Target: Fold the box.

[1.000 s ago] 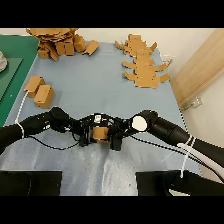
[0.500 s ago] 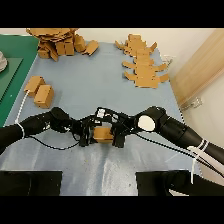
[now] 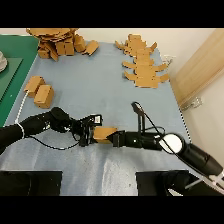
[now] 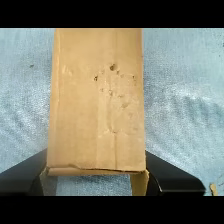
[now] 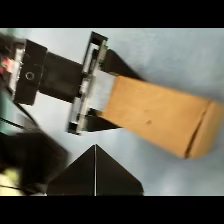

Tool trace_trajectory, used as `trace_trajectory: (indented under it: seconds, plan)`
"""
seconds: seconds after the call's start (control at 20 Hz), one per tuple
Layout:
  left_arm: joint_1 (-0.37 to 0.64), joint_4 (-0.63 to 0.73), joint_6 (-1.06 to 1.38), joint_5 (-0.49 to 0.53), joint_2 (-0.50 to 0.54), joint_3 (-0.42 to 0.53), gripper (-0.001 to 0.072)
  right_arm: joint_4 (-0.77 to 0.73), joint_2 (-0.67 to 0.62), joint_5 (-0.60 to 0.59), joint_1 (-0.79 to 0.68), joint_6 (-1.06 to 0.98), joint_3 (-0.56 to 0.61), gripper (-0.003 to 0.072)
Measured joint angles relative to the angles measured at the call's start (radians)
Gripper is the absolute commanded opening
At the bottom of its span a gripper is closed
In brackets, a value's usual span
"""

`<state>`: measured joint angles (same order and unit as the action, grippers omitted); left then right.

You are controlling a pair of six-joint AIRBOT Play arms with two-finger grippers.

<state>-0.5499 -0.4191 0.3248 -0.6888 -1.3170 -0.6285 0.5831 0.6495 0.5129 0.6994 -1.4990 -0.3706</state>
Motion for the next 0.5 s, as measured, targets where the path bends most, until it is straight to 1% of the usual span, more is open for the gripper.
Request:
trace_trajectory:
  seconds: [0.05,0.15,0.2,0.25,0.3,0.35,0.5]
  plan:
    - [0.0,0.0,0.0,0.0,0.0,0.0,0.0334,-0.175,-0.052,-0.078,0.025,0.048,0.068,-0.0004]
    - [0.0,0.0,0.0,0.0,0.0,0.0,0.0334,-0.565,-0.151,-0.211,0.087,0.229,0.184,-0.0003]
    - [0.0,0.0,0.0,0.0,0.0,0.0,0.0334,-0.734,-0.187,-0.272,0.114,0.324,0.222,-0.0003]
    - [0.0,0.0,0.0,0.0,0.0,0.0,0.0335,-0.849,-0.206,-0.327,0.13,0.393,0.248,-0.0003]
    - [0.0,0.0,0.0,0.0,0.0,0.0,0.0334,-0.945,-0.215,-0.388,0.141,0.45,0.269,-0.0003]
    - [0.0,0.0,0.0,0.0,0.0,0.0,0.0335,-1.009,-0.214,-0.418,0.149,0.49,0.281,-0.0003]
    - [0.001,0.0,0.0,0.0,0.0,0.0,0.0334,-1.129,-0.161,-0.454,0.161,0.564,0.294,-0.0004]
